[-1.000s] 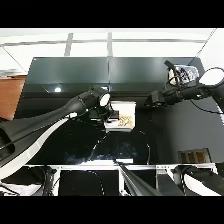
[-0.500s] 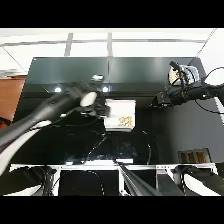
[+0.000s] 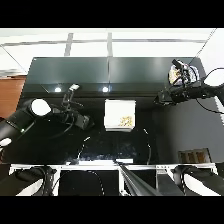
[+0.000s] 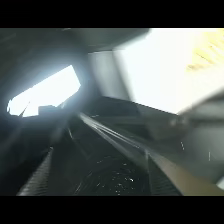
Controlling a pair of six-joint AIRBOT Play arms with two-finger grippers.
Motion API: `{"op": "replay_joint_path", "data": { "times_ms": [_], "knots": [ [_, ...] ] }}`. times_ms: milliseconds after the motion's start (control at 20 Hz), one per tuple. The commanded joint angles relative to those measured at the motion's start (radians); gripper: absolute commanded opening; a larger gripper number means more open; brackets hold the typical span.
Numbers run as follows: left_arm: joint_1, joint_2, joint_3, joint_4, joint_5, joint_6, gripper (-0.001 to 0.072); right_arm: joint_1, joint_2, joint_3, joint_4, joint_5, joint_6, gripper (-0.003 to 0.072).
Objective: Fold the box and place the chain.
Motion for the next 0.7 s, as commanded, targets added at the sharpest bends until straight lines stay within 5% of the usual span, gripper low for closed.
{"op": "replay_joint_path", "data": {
  "times_ms": [0,150,400,650],
  "knots": [
    [-0.051,-0.040,-0.070,-0.222,0.079,0.864,0.0720,-0.001,0.000,0.000,-0.006,-0.030,0.000,0.0296],
    [-0.124,-0.119,-0.048,-0.180,0.190,0.982,0.0720,-0.001,0.000,0.000,-0.006,-0.039,0.000,0.0295],
    [-0.069,-0.311,0.081,-0.195,0.152,1.049,0.0720,-0.001,0.000,0.000,-0.006,-0.042,0.007,0.0295],
    [-0.072,-0.377,0.149,-0.237,0.137,1.106,0.0720,-0.001,0.000,0.000,-0.006,-0.043,0.007,0.0296]
  ]
}}
